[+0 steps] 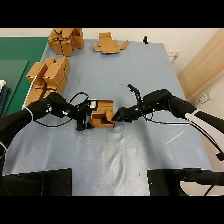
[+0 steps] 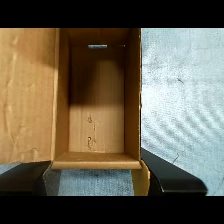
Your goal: Fold the box.
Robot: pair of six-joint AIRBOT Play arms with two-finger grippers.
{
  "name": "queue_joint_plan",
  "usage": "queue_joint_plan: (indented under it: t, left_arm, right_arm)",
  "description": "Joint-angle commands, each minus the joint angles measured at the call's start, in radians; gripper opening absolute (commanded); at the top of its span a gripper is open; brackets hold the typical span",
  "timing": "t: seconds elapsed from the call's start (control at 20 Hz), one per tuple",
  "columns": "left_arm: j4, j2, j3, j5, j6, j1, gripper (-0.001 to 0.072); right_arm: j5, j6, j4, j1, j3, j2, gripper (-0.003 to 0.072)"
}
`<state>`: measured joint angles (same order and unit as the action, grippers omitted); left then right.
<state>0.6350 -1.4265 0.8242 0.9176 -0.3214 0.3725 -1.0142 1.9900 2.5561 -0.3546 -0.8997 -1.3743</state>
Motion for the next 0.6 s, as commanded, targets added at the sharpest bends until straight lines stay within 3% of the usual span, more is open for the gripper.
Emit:
queue_joint_plan:
  t: [0.0,0.25,0.4,0.55]
  left_arm:
    - [0.0,0.001,0.0,-0.001,0.0,0.001,0.0295]
    - [0.0,0.001,0.0,-0.002,0.0,0.001,0.0295]
    - [0.0,0.001,0.0,-0.002,0.0,0.001,0.0294]
    - [0.0,0.001,0.0,-0.002,0.0,0.001,0.0294]
  right_arm:
    - [0.064,-0.004,-0.03,-0.026,-0.001,-0.006,0.0397]
    - [0.137,-0.131,-0.191,-0.094,-0.016,-0.008,0.0419]
    - [0.151,-0.306,-0.365,-0.138,-0.08,-0.013,0.0421]
    - [0.134,-0.409,-0.431,-0.174,-0.156,-0.045,0.0421]
